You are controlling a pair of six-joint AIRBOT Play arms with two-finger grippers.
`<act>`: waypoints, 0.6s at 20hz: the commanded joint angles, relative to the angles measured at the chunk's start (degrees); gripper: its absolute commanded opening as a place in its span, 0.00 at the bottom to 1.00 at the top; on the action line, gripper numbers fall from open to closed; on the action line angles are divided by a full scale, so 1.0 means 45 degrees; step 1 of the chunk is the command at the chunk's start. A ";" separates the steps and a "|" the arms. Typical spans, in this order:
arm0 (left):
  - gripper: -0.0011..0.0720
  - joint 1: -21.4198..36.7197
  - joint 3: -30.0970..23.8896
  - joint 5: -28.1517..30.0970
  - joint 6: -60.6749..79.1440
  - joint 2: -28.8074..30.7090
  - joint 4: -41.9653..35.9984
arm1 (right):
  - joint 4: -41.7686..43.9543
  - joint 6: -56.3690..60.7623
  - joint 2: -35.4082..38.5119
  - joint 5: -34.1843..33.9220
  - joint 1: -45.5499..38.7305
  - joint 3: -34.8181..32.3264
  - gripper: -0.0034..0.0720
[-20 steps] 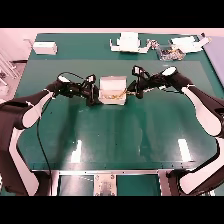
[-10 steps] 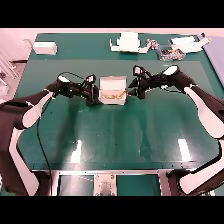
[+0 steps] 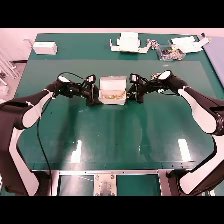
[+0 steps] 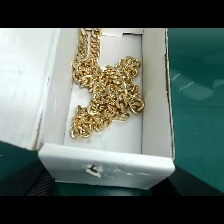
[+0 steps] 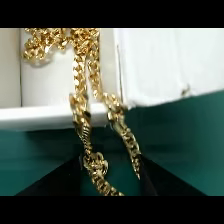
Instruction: Fold the box and place the chain.
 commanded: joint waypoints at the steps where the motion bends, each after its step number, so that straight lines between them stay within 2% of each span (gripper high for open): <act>1: 0.48 0.0000 0.0000 0.0005 0.0005 0.0005 0.0000 | 0.0131 -0.0544 -0.0238 -0.0646 0.0228 0.0010 0.60; 6: 0.48 0.0000 0.0000 0.0000 0.0005 0.0005 0.0005 | 0.0126 -0.0544 -0.0238 -0.0738 0.0311 0.0044 0.58; 8: 0.48 0.0000 0.0000 0.0000 0.0000 0.0005 0.0000 | 0.0126 -0.0554 -0.0243 -0.0850 0.0311 0.0044 0.49; 10: 0.48 0.0000 0.0000 0.0000 0.0005 0.0005 0.0000 | 0.0131 -0.0554 -0.0257 -0.0918 0.0325 0.0044 0.33; 11: 0.48 0.0000 0.0000 0.0000 0.0005 0.0005 0.0005 | 0.0126 -0.0554 -0.0267 -0.0918 0.0325 0.0044 0.28; 12: 0.48 0.0000 0.0000 0.0000 0.0005 0.0005 0.0005 | 0.0126 -0.0549 -0.0262 -0.0918 0.0325 0.0044 0.14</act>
